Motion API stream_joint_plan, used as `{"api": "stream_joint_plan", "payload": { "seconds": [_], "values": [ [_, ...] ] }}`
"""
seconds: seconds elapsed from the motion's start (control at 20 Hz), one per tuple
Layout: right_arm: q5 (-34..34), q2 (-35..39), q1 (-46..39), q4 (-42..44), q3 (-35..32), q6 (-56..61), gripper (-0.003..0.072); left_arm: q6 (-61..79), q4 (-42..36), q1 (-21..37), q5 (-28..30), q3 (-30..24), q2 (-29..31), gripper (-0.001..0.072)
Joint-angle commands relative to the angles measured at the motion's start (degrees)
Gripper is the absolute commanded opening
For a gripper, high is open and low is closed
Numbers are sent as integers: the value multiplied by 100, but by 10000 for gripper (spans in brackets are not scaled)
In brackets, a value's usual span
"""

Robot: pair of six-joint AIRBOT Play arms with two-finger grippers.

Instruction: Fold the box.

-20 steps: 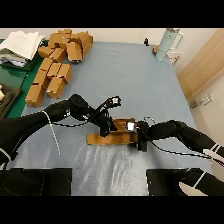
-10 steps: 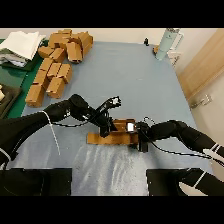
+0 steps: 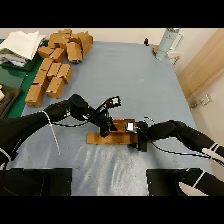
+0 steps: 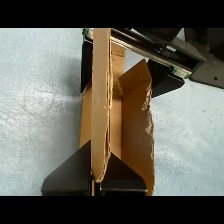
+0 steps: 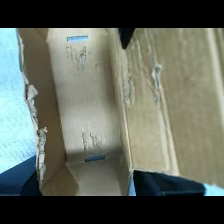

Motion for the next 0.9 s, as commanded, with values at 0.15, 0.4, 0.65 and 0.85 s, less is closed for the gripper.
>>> {"api": "stream_joint_plan", "payload": {
  "seconds": [0.15,0.4,0.65,0.85],
  "values": [
    [72,-33,2,0,15,149,594,0,0,7,-2,-2,2,13],
    [72,-33,2,-7,15,149,581,0,0,7,-2,-2,2,13],
    [72,-35,2,-74,13,149,581,0,0,7,-2,-2,2,13],
    [76,-33,4,-111,15,149,574,0,0,7,-2,-2,2,13]
  ]
}}
